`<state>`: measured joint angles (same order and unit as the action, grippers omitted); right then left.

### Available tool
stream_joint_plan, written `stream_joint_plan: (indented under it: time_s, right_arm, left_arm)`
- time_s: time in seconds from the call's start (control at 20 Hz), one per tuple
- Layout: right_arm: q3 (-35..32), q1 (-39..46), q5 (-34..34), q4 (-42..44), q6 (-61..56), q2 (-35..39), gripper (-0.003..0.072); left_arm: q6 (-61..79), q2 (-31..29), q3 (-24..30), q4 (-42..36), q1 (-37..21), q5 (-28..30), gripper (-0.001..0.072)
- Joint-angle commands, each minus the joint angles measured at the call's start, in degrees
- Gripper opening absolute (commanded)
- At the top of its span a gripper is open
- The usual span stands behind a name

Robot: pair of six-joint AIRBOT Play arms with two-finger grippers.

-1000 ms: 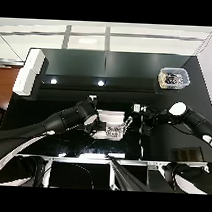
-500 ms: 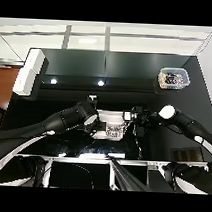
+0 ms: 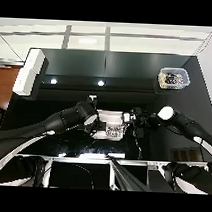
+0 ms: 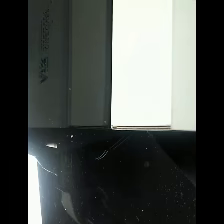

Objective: Fold the box and place the chain.

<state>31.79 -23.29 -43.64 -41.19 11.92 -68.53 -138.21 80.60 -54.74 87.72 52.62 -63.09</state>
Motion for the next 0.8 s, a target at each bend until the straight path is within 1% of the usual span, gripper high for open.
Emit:
stream_joint_plan:
  time_s: [0.0, 0.15, 0.2, 0.35, 0.4, 0.45, 0.6, 0.65, 0.7, 0.75]
  right_arm:
    - [-0.07, -0.02, -0.07, 0.02, -1.64, -0.50, 0.0720]
    - [-0.09, -0.04, 0.26, 0.07, -1.99, -0.76, 0.0718]
    - [-0.09, -0.02, 0.33, 0.04, -2.69, -0.76, 0.0690]
    - [-0.09, -0.02, 0.42, 0.02, -4.46, -0.76, 0.0670]
    - [-0.09, -0.02, 0.39, 0.00, -4.96, -0.76, 0.0532]
    - [-0.09, -0.02, 0.46, -0.02, -5.73, -0.76, 0.0481]
    - [-0.09, -0.04, 0.68, -0.57, -6.67, -0.76, 0.0478]
    - [-0.09, -0.04, 0.79, -1.62, -7.69, -0.76, 0.0409]
    - [-0.09, -0.02, 0.74, -3.34, -9.09, -0.76, 0.0208]
    - [-0.09, -0.02, 0.24, -5.25, -10.58, -0.76, 0.0102]
  left_arm:
    - [0.00, 0.02, 0.02, 0.02, 0.02, 0.00, 0.0031]
    - [0.00, 0.02, 0.02, 0.02, 0.02, 0.00, 0.0031]
    - [0.00, 0.02, 0.02, 0.04, 0.02, 0.00, 0.0031]
    - [0.00, 0.02, 0.02, 0.04, 0.02, 0.02, 0.0031]
    - [0.00, 0.02, 0.02, 0.04, 0.02, 0.00, 0.0031]
    - [0.02, 0.02, 0.02, 0.04, 0.02, 0.00, 0.0031]
    - [0.02, 0.02, 0.02, 0.02, 0.02, 0.00, 0.0031]
    - [0.00, 0.02, 0.02, 0.02, 0.02, 0.00, 0.0031]
    - [0.00, 0.02, 0.02, 0.02, 0.02, 0.00, 0.0031]
    - [0.02, 0.02, 0.02, 0.02, 0.02, 0.00, 0.0031]
